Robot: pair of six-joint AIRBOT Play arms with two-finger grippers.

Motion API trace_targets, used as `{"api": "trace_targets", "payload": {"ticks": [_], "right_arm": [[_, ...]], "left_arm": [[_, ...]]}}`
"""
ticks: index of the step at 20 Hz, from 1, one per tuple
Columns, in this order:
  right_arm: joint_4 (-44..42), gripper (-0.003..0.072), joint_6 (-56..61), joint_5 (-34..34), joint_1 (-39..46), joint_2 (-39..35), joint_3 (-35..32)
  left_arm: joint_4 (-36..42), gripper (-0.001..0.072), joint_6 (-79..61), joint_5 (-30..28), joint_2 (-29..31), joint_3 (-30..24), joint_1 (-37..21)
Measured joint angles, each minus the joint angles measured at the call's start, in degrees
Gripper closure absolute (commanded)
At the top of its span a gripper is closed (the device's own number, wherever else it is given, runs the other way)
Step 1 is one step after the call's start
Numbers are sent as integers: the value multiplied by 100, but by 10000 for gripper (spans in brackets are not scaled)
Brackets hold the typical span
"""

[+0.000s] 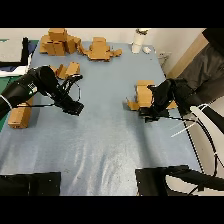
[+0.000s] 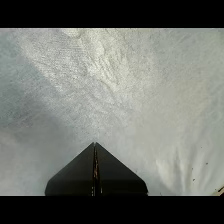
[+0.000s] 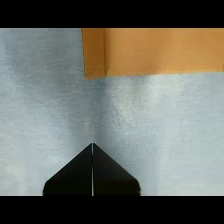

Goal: Fold the box.

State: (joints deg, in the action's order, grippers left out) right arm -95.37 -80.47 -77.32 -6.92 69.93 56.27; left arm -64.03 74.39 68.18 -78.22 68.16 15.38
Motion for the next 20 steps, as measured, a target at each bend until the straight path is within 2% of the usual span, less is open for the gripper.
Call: {"api": "trace_targets", "payload": {"ticks": [10,12,13,14,15,17,19,20], "right_arm": [[22,668,0,610,46,31,168],[402,413,-13,658,240,81,564],[693,349,-26,673,435,127,815],[920,297,-61,673,699,190,1067],[1071,266,-125,669,997,269,1268],[1163,265,-413,678,1718,494,1567],[879,260,-863,721,2461,813,1740],[634,179,-1130,752,2820,1012,1803]], "left_arm": [[15,693,20,-748,0,0,0],[63,692,127,-800,0,0,0],[85,613,197,-811,0,0,0],[94,246,275,-813,0,0,0],[127,58,330,-809,0,0,0],[223,54,470,-822,0,0,0],[407,53,533,-894,0,0,0],[522,53,564,-946,0,0,0]]}}
